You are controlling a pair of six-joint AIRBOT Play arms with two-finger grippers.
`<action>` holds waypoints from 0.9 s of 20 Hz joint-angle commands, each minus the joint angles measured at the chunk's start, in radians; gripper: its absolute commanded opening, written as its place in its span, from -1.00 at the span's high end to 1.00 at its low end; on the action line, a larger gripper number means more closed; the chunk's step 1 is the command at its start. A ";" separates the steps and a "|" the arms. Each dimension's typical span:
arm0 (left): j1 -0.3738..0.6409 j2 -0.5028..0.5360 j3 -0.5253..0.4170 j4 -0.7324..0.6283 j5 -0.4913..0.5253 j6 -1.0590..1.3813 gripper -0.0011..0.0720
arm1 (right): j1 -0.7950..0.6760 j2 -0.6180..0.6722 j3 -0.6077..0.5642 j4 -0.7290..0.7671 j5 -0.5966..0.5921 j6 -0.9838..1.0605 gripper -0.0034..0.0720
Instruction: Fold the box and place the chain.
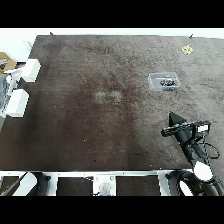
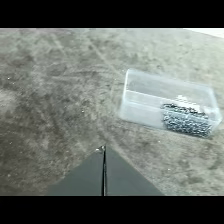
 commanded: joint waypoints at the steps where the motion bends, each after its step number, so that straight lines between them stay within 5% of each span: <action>1: -0.079 0.119 -0.021 -0.145 0.132 0.001 0.96 | 0.001 0.001 0.000 -0.001 -0.059 0.000 0.90; 5: -0.347 0.301 -0.167 -0.145 0.446 0.137 0.96 | 0.001 0.001 0.000 -0.001 -0.151 0.000 0.90; 9: -0.551 0.533 -0.426 -0.146 0.695 0.209 0.96 | 0.001 0.001 0.000 -0.001 -0.266 0.000 0.90; 14: -0.664 0.829 -0.785 -0.146 0.769 0.205 0.96 | 0.001 0.001 0.000 -0.001 -0.420 0.000 0.90; 18: -0.664 0.887 -0.969 -0.147 0.756 0.137 0.96 | 0.001 0.001 0.000 -0.001 -0.537 0.000 0.90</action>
